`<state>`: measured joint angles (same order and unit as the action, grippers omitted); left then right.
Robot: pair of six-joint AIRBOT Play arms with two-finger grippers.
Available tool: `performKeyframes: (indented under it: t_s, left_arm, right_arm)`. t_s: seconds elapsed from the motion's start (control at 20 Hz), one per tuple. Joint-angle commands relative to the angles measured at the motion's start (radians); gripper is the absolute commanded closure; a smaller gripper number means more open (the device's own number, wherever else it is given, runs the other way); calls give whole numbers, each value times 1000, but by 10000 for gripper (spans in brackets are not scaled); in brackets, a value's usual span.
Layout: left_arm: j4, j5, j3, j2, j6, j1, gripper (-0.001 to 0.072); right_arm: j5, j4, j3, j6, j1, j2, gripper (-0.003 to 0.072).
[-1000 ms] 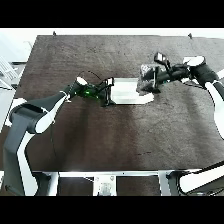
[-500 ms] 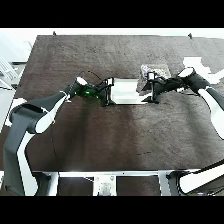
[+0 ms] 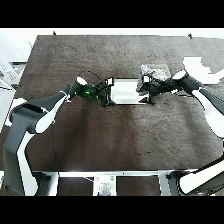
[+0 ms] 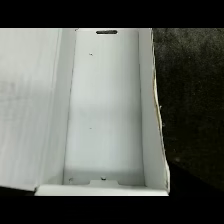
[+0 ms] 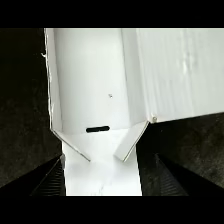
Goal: Fold the box and place the chain.
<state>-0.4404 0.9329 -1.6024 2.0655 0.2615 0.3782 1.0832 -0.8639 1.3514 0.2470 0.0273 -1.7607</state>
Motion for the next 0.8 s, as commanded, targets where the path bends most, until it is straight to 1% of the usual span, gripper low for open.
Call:
performKeyframes:
  t_s: [0.0, 0.1, 0.2, 0.3, 0.35, 0.4, 0.45, 0.6, 0.75]
  left_arm:
    - [0, 0, 0, 0, 0, -1, 297]
    - [0, 0, 0, 0, 0, 0, 297]
    - [0, 0, 0, 0, 0, 0, 296]
    - [0, -1, 0, 0, 0, 0, 296]
    - [0, -1, 0, 0, 0, -1, 297]
    - [0, 0, 0, 0, 0, 0, 297]
    - [0, 0, 0, 0, 0, -1, 297]
    - [0, 0, 0, 0, 0, -1, 297]
    - [0, 0, 0, 0, 0, -1, 297]
  right_arm:
    - [-10, 35, 0, 2, -2, -2, 69]
    - [-10, 45, 0, 1, -2, -3, 129]
    - [-10, 45, 0, 1, -3, -5, 130]
    - [-10, 46, 0, 0, -11, -5, 267]
    - [-10, 53, 0, 0, -19, -5, 283]
    - [-10, 60, 0, 0, -27, -5, 348]
    - [-10, 73, 0, 0, -38, -5, 375]
    - [-10, 95, 0, 0, -62, -6, 421]
    - [-10, 98, 0, 0, -75, -6, 421]
